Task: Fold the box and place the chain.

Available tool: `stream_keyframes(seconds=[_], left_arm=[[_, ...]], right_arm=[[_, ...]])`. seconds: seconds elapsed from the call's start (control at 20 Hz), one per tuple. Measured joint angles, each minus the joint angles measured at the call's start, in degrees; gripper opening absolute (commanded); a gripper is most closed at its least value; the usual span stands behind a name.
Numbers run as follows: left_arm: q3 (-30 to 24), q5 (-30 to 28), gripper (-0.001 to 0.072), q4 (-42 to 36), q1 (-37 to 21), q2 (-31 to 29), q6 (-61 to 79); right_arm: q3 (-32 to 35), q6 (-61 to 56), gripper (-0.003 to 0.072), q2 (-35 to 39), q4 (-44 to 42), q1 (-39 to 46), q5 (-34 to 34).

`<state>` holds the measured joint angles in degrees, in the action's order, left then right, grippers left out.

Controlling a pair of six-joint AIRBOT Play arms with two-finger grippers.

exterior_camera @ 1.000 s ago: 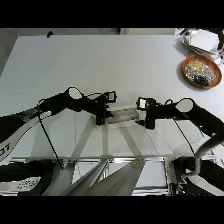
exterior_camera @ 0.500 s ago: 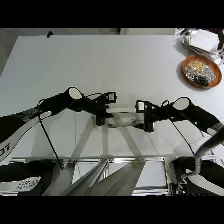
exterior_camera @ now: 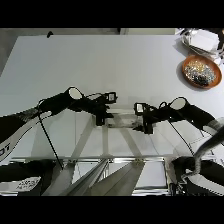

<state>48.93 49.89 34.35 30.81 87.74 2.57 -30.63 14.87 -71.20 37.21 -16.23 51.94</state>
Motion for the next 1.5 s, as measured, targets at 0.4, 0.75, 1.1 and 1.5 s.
stream_keyframes(seconds=[0.4,0.75,1.1,1.5], left_arm=[[0.02,-0.13,0.0014,0.00,0.00,0.00,-0.04],[0.00,-0.13,0.0014,0.00,0.00,0.00,-0.07],[0.00,-0.13,0.0014,0.00,0.00,0.00,-0.07],[0.00,-0.11,0.0014,0.00,0.00,0.00,-0.07]], right_arm=[[-0.02,0.61,0.0544,-2.45,0.02,-0.66,-1.20],[-0.02,1.77,0.0489,-2.69,-0.04,-0.68,-1.77],[-0.02,2.54,0.0342,-2.69,0.39,-0.79,-2.01],[-0.02,3.19,0.0283,-2.69,2.45,-2.49,-3.19]])
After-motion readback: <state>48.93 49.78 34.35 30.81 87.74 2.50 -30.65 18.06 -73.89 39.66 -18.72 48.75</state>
